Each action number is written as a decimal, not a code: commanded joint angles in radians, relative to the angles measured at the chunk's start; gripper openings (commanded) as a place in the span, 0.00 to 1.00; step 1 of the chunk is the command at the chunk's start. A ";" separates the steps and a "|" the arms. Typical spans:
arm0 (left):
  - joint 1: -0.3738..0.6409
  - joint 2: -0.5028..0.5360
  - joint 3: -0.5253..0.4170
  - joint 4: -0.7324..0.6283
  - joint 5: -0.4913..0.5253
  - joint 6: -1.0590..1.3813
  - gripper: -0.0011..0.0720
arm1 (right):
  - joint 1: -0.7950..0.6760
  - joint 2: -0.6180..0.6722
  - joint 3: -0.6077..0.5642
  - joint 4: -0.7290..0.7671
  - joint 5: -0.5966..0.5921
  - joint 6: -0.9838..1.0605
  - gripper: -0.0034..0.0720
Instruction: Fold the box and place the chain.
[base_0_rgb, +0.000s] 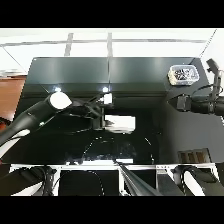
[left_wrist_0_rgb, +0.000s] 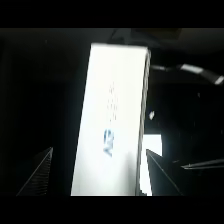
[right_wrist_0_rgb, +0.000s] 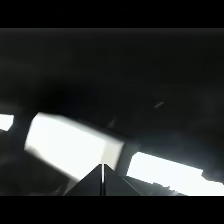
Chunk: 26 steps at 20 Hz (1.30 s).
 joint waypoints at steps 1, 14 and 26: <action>-0.078 -0.156 0.159 -0.007 0.030 -0.142 0.99 | -0.016 0.008 -0.001 -0.063 -0.129 0.002 0.07; -0.090 -0.336 0.253 0.034 -0.126 -0.222 0.99 | -0.016 0.008 -0.001 -0.184 -0.079 0.002 0.07; -0.104 -0.336 0.269 0.193 -0.240 -0.246 0.99 | -0.016 0.008 -0.001 -0.183 -0.079 0.003 0.07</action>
